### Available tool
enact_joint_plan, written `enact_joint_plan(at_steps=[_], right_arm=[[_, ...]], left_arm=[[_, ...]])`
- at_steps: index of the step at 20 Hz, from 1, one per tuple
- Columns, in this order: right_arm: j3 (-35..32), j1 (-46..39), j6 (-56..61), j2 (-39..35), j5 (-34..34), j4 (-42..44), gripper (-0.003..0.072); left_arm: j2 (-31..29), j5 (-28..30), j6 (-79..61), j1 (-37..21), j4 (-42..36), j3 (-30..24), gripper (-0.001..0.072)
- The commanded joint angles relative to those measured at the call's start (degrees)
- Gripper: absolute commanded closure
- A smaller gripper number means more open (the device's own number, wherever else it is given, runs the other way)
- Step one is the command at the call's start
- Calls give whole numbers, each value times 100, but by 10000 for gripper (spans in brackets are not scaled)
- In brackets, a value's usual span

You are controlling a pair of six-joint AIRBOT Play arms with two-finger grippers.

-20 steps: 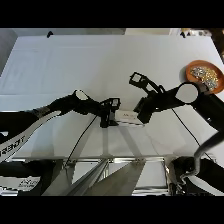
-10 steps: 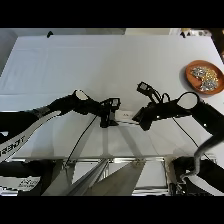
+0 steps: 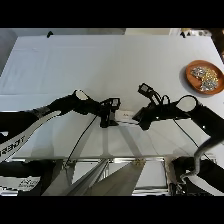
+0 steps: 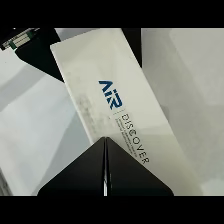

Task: Fold the box and place the chain.

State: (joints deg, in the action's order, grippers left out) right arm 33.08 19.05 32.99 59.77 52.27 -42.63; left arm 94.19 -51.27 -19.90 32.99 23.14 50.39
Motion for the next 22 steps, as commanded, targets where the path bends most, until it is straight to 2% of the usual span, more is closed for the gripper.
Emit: enact_joint_plan(at_steps=[1, 7, 14, 19, 22], right_arm=[[-175, 0, -57, 0, 63, -87, 670], [-525, 0, -179, 0, -216, -96, 669], [-551, 0, -136, 0, -267, -186, 667], [-378, 0, -166, -284, -289, 483, 667], [-273, 190, -197, -505, -710, 1099, 667]], left_arm=[[-4, 2, 0, -4, 0, 4, 499], [-4, 2, 0, -4, 0, 4, 499], [-4, 2, 0, -4, 0, 4, 499], [-4, 2, 0, -4, 0, 4, 499], [-4, 2, 0, -4, 0, 4, 499]])
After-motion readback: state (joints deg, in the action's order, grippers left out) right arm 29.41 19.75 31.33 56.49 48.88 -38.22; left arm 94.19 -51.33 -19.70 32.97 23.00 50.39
